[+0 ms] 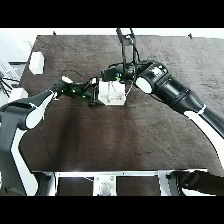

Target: Fold the box and place the chain.

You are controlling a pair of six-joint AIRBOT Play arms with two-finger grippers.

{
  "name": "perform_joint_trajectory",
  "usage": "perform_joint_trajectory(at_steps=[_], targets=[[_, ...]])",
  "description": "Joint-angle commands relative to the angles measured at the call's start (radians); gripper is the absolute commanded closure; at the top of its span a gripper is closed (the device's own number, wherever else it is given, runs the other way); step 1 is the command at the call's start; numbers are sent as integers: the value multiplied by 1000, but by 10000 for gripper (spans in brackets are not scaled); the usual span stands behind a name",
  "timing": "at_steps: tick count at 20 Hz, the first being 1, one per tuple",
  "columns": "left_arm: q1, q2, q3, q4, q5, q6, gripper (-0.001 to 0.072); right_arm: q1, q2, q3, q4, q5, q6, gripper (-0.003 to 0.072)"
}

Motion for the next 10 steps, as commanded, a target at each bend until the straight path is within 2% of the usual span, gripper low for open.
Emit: perform_joint_trajectory(at_steps=[1, 5, 10], targets=[[1, 0, 1, 0, 0, 0, 420, -12, 0, 47, -2, -56, 13, 679], [1, 0, 1, 0, 0, 0, 419, -19, 4, 126, -32, -57, -5, 679], [1, 0, 1, 0, 0, 0, 419, -28, 3, 116, -13, -19, -3, 679]])
